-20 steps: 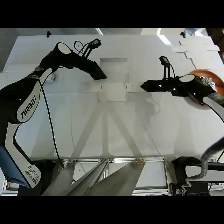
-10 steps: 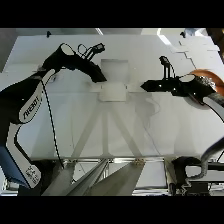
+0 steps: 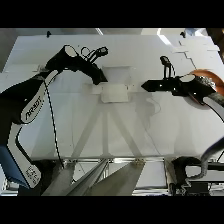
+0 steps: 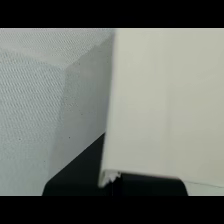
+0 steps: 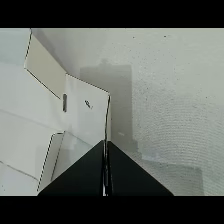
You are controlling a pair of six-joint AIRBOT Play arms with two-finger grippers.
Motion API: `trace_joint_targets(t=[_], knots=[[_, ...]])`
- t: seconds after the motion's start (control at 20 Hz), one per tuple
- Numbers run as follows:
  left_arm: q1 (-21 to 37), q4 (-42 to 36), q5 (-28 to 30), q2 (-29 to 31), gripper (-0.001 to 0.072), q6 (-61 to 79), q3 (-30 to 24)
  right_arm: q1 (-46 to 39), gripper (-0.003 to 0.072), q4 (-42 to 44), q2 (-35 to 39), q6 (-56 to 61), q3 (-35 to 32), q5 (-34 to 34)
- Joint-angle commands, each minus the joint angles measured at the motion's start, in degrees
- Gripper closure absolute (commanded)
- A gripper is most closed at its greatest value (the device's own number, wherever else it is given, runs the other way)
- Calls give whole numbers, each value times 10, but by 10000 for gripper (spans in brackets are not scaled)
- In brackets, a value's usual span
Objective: Fold the box and place the chain.
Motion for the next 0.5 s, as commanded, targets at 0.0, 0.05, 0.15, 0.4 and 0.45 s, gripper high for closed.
trace_joint_targets(t=[0.0, 0.05, 0.15, 0.4, 0.45], knots=[[0, -4, -3, 0, 697, 2, 0, 1, 671, 0, 0, 0, 0, 1], [-1, -4, -2, 0, 697, 2, 0, 1, 671, 0, 0, 0, 0, 1], [0, -13, -3, 0, 697, 2, 0, 1, 671, 0, 0, 0, 0, 1], [-1, -14, -3, 0, 698, 2, 0, 1, 671, 0, 0, -1, 0, -12], [-1, -14, -3, 0, 698, 2, 0, 1, 671, 0, 0, -1, 0, -14]])
